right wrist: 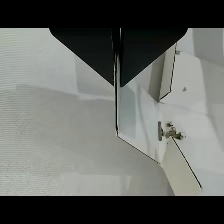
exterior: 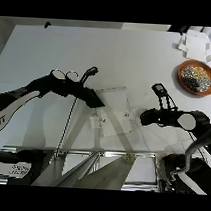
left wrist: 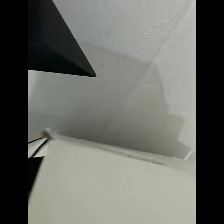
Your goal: Fold the box and place the chain.
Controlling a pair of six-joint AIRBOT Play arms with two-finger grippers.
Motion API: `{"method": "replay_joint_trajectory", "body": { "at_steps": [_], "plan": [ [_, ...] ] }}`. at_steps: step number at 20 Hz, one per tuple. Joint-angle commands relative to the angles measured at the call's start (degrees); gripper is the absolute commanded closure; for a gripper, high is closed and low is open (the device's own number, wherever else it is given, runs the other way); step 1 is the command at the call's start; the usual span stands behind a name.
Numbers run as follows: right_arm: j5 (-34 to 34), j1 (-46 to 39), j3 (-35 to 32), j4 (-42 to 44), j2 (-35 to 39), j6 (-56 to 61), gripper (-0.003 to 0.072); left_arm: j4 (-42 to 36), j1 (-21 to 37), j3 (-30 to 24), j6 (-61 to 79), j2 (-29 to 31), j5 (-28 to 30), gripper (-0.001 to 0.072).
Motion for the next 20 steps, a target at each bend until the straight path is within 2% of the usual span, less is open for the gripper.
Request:
{"method": "replay_joint_trajectory", "body": {
  "at_steps": [1,2,3,5,12,16,18,19,20],
  "plan": [
    [0.8,0.1,0.0,0.0,0.0,0.0,0.0668,-3.6,-0.1,0.5,1.9,-2.5,-1.1,0.0222],
    [0.8,0.1,0.0,0.0,0.0,0.0,0.0668,-3.8,-0.1,0.5,2.1,-2.5,-1.1,0.0228],
    [0.8,0.1,0.0,0.0,0.0,0.0,0.0668,-3.7,-0.1,0.5,2.7,-2.5,-1.5,0.0282],
    [0.7,0.1,0.0,0.0,0.0,0.0,0.0668,-3.6,-0.1,0.5,3.4,-2.5,-2.6,0.0329],
    [0.2,0.1,0.0,0.0,0.0,0.0,0.0668,-3.2,-2.2,0.5,6.5,-2.5,-4.8,0.0333],
    [0.3,0.1,0.0,0.0,0.0,0.0,0.0668,-1.8,-4.9,0.5,7.9,-2.5,-1.9,0.0401],
    [0.3,0.1,0.0,0.0,0.0,0.0,0.0668,-0.1,-5.0,0.5,7.8,-2.4,-1.4,0.0518],
    [0.3,0.1,0.0,0.0,0.0,0.0,0.0668,0.8,-5.0,0.5,7.8,-2.3,-1.4,0.0551],
    [0.3,0.1,0.0,0.0,0.0,0.0,0.0668,1.9,-5.0,0.5,7.8,-2.3,-1.3,0.0628]
  ]
}}
